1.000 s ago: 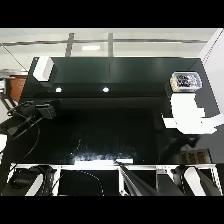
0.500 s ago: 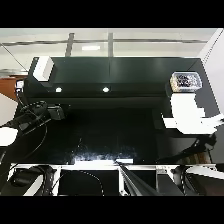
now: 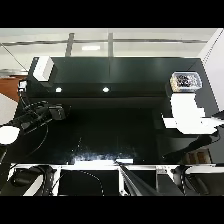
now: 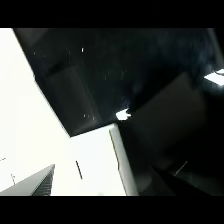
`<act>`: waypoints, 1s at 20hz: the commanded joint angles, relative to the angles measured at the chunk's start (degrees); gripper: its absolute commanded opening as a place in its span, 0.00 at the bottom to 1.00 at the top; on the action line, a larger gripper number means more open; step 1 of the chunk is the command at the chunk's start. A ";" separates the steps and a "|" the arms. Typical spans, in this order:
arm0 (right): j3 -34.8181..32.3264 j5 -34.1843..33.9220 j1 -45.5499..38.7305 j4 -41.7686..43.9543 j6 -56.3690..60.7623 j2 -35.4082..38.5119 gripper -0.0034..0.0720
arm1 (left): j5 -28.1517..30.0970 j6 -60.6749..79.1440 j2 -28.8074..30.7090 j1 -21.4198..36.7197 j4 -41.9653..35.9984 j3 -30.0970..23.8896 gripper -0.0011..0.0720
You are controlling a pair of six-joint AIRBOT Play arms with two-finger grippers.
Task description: Fold the box and place the chain.
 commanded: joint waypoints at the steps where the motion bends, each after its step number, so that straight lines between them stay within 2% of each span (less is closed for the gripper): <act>1: 3.41 2.49 0.33 3.45 -1.25 -3.08 0.98 | -0.02 0.02 -0.07 -0.02 0.00 0.02 0.98; 3: 3.41 4.44 0.44 5.29 -1.66 -4.35 0.97 | -0.02 0.00 -0.07 -0.02 -0.02 0.02 0.98; 4: 3.41 5.81 0.46 5.22 -1.62 -4.87 0.82 | -0.02 0.00 -0.07 -0.02 -0.02 0.02 0.98; 5: 3.41 7.10 0.44 5.16 -1.62 -5.29 0.76 | -0.02 0.00 -0.07 -0.02 -0.02 0.02 0.98; 10: 3.39 8.70 0.44 4.74 -0.72 -5.35 0.75 | -0.02 0.00 -0.07 -0.02 -0.02 0.02 0.98; 12: 3.39 9.53 0.44 4.79 -0.59 -5.35 0.38 | -0.04 0.00 -0.07 -0.02 -0.02 0.02 0.98; 14: 3.37 10.88 0.44 4.81 -0.85 -5.11 0.18 | -0.11 0.00 -0.07 -0.02 -0.04 0.02 0.98; 15: 3.32 11.28 0.46 4.81 -1.73 -4.81 0.13 | -0.17 0.00 -0.07 -0.02 -0.04 0.02 0.98; 20: 0.92 9.29 2.10 5.31 -4.07 -0.74 0.11 | -0.15 0.00 -0.07 -0.02 -0.04 0.02 0.98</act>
